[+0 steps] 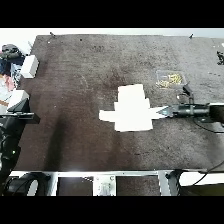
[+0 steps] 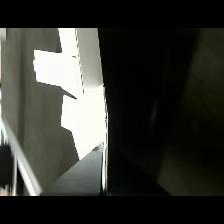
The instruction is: Fold the box and place the chain.
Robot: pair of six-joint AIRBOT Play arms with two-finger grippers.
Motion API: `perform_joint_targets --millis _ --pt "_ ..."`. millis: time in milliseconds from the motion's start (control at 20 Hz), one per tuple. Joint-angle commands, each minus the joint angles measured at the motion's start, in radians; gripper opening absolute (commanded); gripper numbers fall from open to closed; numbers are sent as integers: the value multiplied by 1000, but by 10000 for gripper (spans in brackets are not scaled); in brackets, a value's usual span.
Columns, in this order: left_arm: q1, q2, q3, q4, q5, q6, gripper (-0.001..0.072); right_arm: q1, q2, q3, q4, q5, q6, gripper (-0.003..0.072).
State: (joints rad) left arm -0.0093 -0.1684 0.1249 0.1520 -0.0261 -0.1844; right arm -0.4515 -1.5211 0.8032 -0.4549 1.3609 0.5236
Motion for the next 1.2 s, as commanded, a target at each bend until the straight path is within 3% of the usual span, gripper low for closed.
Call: perform_joint_targets --millis 0,200,500,550,600,650,900,1050,1150 --pt "0 1 0 0 0 0 12 196 87 -103 228 -265 7 9" --pt "0 1 2 0 -2 1 13 425 72 -36 251 -498 16 10" --pt "0 1 2 0 -24 -2 14 536 -39 106 249 -575 30 9" --pt "0 1 2 2 -45 6 148 536 -47 102 251 -582 30 9" --pt "0 1 8 1 -69 31 707 536 -48 95 251 -590 29 9" --pt "0 1 18 -1 -86 28 647 536 -48 89 251 -591 26 9" --pt "0 -70 116 0 -229 62 650 536 -48 90 276 -590 -41 9" --pt "0 -253 201 0 -310 62 649 538 -48 90 319 -580 -87 10" --pt "0 -429 288 0 -384 63 649 538 -48 90 318 -580 -87 9"
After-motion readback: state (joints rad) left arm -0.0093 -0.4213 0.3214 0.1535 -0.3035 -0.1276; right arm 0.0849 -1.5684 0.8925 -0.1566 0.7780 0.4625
